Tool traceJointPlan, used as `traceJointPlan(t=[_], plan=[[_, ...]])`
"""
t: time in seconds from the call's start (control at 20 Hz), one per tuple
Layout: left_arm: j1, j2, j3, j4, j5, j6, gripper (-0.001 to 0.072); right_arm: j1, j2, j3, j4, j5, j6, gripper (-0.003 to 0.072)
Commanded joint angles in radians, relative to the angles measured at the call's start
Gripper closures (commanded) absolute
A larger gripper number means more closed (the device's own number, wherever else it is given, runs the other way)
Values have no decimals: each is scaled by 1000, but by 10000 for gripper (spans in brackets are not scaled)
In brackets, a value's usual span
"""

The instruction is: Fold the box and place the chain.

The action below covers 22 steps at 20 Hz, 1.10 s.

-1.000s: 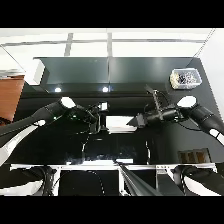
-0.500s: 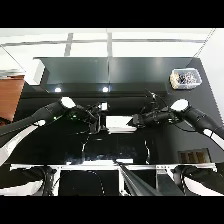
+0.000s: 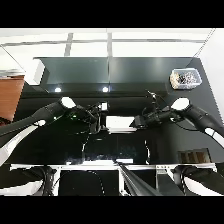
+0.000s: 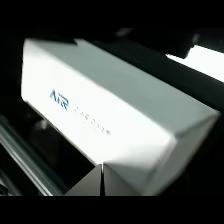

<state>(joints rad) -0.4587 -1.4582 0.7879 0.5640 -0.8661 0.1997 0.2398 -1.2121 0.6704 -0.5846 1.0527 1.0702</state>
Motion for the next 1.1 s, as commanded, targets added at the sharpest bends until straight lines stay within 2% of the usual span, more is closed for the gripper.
traceJointPlan(t=[0.0,0.25,0.3,0.35,0.5,0.6,0.7,0.75,0.85,0.95,1.0,1.05], plan=[[1,0,1,0,1,2,310,-87,104,60,0,191,-50,674],[1,5,2,0,-2,1,300,-324,325,71,-223,373,24,674],[1,14,2,2,-3,0,201,-361,359,71,-263,390,36,674],[1,29,2,2,-5,-5,-2,-392,383,71,-282,402,37,675],[1,102,13,106,-16,-57,-4,-460,413,71,-285,421,37,674],[1,155,26,163,-63,-118,-4,-470,413,71,-287,409,32,674],[-3,197,43,158,-135,-126,-4,-470,413,71,-288,382,32,675],[-13,209,54,145,-135,-126,-4,-470,413,71,-288,368,31,674],[-53,209,87,83,-65,-129,-2,-470,413,71,-288,337,22,674],[-109,190,113,4,99,-172,-1,-470,413,69,-288,307,21,674],[-133,163,133,-3,144,-217,-1,-470,413,69,-288,299,21,674],[-147,129,155,4,141,-241,-1,-470,413,69,-288,292,18,674]])
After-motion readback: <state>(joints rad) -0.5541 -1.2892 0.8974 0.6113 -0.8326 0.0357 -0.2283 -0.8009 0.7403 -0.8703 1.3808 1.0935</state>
